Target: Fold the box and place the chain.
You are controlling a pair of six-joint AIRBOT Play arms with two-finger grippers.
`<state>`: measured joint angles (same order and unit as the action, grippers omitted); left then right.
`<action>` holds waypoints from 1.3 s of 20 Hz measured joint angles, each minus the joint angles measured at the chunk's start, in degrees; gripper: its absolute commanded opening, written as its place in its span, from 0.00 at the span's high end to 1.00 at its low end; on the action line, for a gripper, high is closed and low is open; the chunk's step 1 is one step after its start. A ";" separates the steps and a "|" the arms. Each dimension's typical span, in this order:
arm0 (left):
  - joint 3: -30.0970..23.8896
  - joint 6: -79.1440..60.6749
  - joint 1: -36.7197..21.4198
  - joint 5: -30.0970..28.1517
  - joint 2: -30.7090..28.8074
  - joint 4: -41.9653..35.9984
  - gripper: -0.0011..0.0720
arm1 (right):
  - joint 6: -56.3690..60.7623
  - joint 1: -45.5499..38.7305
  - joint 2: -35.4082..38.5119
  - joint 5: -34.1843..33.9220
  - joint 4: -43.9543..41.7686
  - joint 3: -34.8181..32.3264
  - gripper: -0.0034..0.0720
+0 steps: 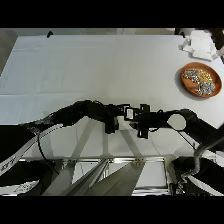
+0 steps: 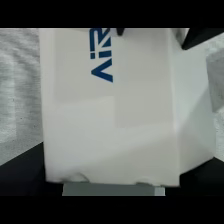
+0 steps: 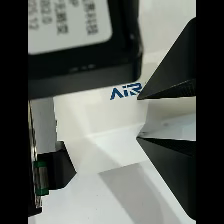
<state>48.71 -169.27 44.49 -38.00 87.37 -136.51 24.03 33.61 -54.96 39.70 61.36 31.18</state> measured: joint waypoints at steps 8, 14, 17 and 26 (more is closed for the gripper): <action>0.02 -0.13 -0.02 0.22 0.02 0.00 0.53 | 1.33 -0.02 1.79 -1.46 1.42 0.00 0.65; 0.02 -0.20 -0.02 0.07 0.02 0.04 0.53 | 1.46 -0.02 2.86 -1.86 1.60 0.00 0.65; 0.02 -0.17 -0.02 -0.04 0.02 0.07 0.53 | 1.49 -0.02 2.97 -3.10 1.51 0.00 0.65; 0.02 -0.11 -0.04 -0.13 0.02 0.07 0.53 | 1.62 -0.02 2.34 -4.92 1.18 -0.07 0.67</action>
